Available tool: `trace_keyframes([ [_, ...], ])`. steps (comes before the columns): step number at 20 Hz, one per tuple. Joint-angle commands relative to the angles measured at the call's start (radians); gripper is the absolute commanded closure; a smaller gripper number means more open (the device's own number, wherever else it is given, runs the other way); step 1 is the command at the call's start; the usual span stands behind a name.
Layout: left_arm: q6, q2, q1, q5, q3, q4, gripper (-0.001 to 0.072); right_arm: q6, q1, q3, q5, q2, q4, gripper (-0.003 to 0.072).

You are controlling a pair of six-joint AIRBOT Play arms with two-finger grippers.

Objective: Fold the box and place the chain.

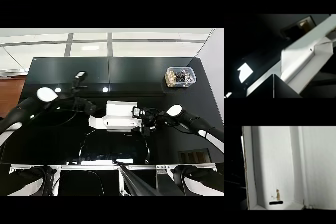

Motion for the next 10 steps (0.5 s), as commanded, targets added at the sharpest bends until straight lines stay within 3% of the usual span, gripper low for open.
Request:
trace_keyframes([
  [1,0.377,0.136,0.034,-0.201,-0.135,-0.041,0.0673,-0.001,0.0,0.0,0.001,0.0,-0.001,0.0448],
  [2,0.457,0.143,0.013,-0.238,-0.164,-0.029,0.0491,-0.001,0.0,0.0,0.001,0.0,-0.001,0.0448],
  [3,0.486,0.14,-0.012,-0.223,-0.179,-0.009,0.019,-0.002,0.0,0.0,0.001,0.0,-0.001,0.0448],
  [4,0.485,0.136,-0.041,-0.174,-0.184,0.009,-0.0002,-0.001,0.0,0.0,0.001,0.0,-0.001,0.0448],
  [9,0.665,0.124,-0.156,0.156,-0.183,0.155,-0.0002,-0.002,0.0,0.0,0.001,0.0,-0.001,0.0448],
  [10,0.662,0.107,-0.157,0.164,-0.17,0.164,-0.0002,-0.001,0.0,0.0,0.001,0.0,-0.001,0.0448],
])
